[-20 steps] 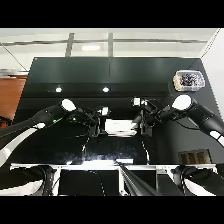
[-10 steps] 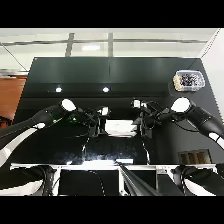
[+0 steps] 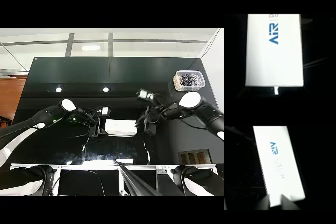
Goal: Fold the box and place the chain.
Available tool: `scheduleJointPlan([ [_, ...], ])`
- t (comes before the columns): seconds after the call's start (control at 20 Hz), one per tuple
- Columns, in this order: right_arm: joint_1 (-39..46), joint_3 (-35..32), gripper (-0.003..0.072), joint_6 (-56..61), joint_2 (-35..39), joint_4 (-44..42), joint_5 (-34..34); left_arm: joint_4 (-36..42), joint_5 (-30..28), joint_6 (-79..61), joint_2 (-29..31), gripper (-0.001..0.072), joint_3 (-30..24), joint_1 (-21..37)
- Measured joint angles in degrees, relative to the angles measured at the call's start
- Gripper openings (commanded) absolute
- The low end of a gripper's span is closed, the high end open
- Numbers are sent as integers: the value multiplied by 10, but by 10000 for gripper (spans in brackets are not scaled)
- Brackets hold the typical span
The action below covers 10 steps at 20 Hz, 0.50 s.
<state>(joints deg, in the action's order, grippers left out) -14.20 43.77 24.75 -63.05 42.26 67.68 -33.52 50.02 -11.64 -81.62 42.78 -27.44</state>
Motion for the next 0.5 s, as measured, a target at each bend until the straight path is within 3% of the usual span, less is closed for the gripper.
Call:
scheduleJointPlan([
  [0.2,40,-44,13,120,9,-83,44,0,0,0,0,374,0,0],
  [0.5,2,-110,14,173,-41,-282,-31,0,0,0,0,374,0,0],
])
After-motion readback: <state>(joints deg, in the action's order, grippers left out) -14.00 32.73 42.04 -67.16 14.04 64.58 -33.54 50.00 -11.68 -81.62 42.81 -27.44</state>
